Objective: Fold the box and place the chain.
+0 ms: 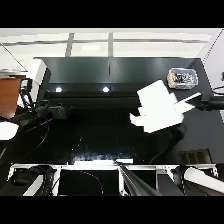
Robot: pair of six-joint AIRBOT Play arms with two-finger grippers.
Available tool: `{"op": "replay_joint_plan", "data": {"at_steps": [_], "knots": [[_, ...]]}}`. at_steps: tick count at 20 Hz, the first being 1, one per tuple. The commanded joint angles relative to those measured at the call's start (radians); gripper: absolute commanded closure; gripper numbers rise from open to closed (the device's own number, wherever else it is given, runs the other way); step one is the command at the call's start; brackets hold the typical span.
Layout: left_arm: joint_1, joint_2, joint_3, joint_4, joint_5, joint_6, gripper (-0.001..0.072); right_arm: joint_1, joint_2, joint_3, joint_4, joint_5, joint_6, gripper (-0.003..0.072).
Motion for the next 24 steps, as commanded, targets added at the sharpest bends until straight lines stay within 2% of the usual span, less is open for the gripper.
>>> {"op": "replay_joint_plan", "data": {"at_steps": [1, 7, 9, 13, 19, 22, 24], "knots": [[-0.055, -0.003, 0.0, -0.007, -0.024, 0.017, 0.0007, 0.201, 0.161, -0.145, 0.065, -0.102, 0.003, 0.0641], [-0.139, -0.087, 0.0, -0.179, -0.024, 0.014, 0.0007, 0.515, 0.303, -0.322, 0.077, -0.336, 0.039, 0.0641], [-0.155, -0.15, 0.0, -0.234, -0.034, 0.005, 0.0007, 0.618, 0.327, -0.365, 0.084, -0.409, 0.04, 0.0641], [-0.151, -0.331, 0.0, -0.294, -0.13, -0.041, 0.0007, 0.778, 0.33, -0.387, 0.084, -0.546, 0.048, 0.0641], [-0.152, -0.526, 0.0, -0.64, -0.137, 0.311, 0.0008, 0.826, 0.329, -0.388, 0.084, -0.543, 0.057, 0.0641], [-0.151, -0.597, 0.0, -0.824, -0.137, 0.524, 0.0008, 0.826, 0.329, -0.388, 0.084, -0.537, 0.078, 0.064], [-0.151, -0.634, 0.0, -0.896, -0.136, 0.615, 0.0008, 0.826, 0.329, -0.388, 0.084, -0.536, 0.078, 0.0641]]}}
